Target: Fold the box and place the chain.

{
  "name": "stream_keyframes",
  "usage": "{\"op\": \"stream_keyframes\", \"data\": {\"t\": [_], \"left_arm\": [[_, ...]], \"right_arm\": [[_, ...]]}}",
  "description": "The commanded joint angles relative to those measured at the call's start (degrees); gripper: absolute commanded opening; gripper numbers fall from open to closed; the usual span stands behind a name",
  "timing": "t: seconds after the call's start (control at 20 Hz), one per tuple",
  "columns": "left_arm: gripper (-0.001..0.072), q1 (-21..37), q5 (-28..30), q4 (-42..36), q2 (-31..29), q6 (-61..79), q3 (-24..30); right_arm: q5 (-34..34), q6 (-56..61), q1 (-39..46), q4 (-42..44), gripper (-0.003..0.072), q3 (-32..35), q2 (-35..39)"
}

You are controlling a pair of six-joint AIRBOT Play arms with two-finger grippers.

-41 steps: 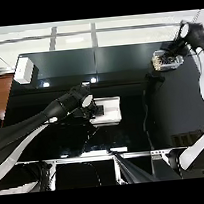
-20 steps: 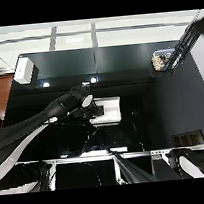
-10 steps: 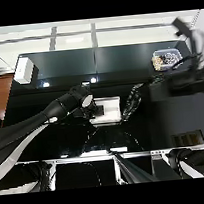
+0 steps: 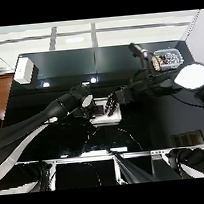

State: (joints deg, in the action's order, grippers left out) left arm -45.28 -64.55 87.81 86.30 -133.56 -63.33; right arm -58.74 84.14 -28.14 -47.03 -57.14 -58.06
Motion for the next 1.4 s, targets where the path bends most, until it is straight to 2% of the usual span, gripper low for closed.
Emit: {"op": "stream_keyframes", "data": {"t": [0.0, 0.1, 0.15, 0.2, 0.25, 0.45, 0.6, 0.75, 0.8, 0.9, 0.95, 1.1, 1.2, 1.3, 1.35], "left_arm": [[0.0023, 0.0, 0.0, 0.0, 0.0, 0.0, 0.0], [0.0023, 0.0, 0.0, -0.5, 0.0, 0.0, 0.0], [0.0023, 0.0, 0.0, -0.5, 0.0, 0.0, 0.0], [0.0023, 0.0, 0.0, -0.5, 0.0, 0.0, 0.0], [0.0023, 0.0, 0.0, -0.4, 0.0, 0.0, 0.0], [0.0023, 0.0, 0.0, -0.4, 0.0, 0.0, 0.0], [0.0023, 0.0, 0.0, -0.4, 0.0, 0.0, 0.0], [0.0024, 0.0, 0.0, -1.9, 0.0, -0.5, -0.1], [0.0045, 0.2, -0.6, -3.0, 0.0, -2.1, -0.3], [0.0473, 0.0, -1.8, -3.3, -0.6, -3.0, -1.3], [0.0525, -0.1, -2.3, -2.4, -1.8, -2.8, -1.7], [0.0524, -0.4, -4.8, 1.3, -9.0, 0.9, -1.9], [0.0524, -0.5, -7.1, 4.4, -16.5, 5.1, -0.6], [0.0524, 0.6, -9.7, 11.3, -25.5, 6.2, 4.2], [0.0524, 3.0, -11.7, 14.5, -30.1, 5.2, 8.1]], "right_arm": [[0.7, -0.2, -0.6, -1.9, 0.0016, 1.2, -3.6], [1.0, -0.1, -0.6, -2.1, 0.002, 1.9, -5.3], [1.0, 0.4, -0.6, -2.5, 0.0159, 1.9, -6.1], [0.7, 0.7, -0.5, -3.2, 0.0405, 1.9, -6.5], [-0.2, 0.5, 0.0, -4.7, 0.0425, 1.8, -6.4], [-10.0, -0.6, 9.4, -13.1, 0.0425, -0.2, -1.9], [-13.4, -0.7, 16.2, -16.2, 0.0425, -0.2, 3.2], [-15.2, -0.7, 17.4, -17.6, 0.0425, -0.2, 4.8], [-15.3, -0.9, 17.3, -17.5, 0.0425, -0.1, 4.8], [-15.2, -1.9, 17.2, -17.6, 0.0425, 0.4, 4.8], [-15.2, -2.4, 17.2, -17.6, 0.0425, 0.6, 4.8], [-14.8, -2.8, 17.2, -17.9, 0.0425, 0.8, 4.8], [-14.0, -2.8, 17.2, -17.8, 0.0425, 0.8, 4.8], [-13.2, -2.8, 17.2, -17.8, 0.0425, 0.9, 4.8], [-12.9, -2.8, 17.2, -17.8, 0.0425, 1.0, 4.8]]}}
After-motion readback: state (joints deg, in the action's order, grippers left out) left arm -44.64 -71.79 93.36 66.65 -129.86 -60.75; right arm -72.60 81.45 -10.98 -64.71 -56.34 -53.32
